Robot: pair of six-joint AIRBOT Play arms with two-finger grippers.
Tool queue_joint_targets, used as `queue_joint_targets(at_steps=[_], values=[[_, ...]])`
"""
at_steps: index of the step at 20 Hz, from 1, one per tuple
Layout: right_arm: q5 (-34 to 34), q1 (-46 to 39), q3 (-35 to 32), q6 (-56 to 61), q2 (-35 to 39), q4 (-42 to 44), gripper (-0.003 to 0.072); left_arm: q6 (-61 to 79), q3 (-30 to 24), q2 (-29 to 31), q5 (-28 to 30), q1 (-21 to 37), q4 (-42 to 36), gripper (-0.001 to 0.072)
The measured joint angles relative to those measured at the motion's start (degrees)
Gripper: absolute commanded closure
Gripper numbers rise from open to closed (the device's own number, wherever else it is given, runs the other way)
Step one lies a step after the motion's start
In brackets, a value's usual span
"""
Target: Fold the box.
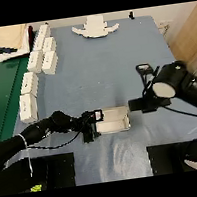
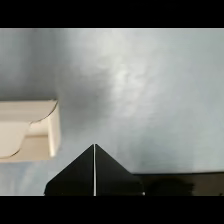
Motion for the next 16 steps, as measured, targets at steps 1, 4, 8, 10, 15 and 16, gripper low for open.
queue_joint_targets(at_steps=[1, 4, 8, 10, 15, 16], values=[[-0.07, -3.5, 0.02, -2.75, 0.26, -0.28, 0.0684, 0.0, 0.0, 0.0, 0.0, 0.0, 0.02, 0.0401], [-4.46, -16.83, 0.02, -14.82, -2.45, 5.18, 0.0683, 0.0, 0.0, 0.0, 0.0, 0.0, 0.02, 0.0401], [-9.01, -32.94, 0.07, -36.96, -13.16, 29.66, 0.0683, 0.0, 0.0, 0.0, 0.0, 0.0, 0.02, 0.0401], [-8.41, -37.16, 0.07, -48.5, -18.91, 45.75, 0.0683, 0.0, 0.0, 0.0, 0.0, 0.0, 0.02, 0.0401], [-5.49, -37.38, 0.11, -68.17, -25.64, 68.17, 0.0683, 0.0, 0.0, 0.0, 0.0, 0.0, 0.02, 0.0401], [-5.22, -36.26, 0.07, -70.73, -25.92, 69.09, 0.0683, 0.0, 0.0, 0.0, 0.0, 0.0, 0.02, 0.0401]])
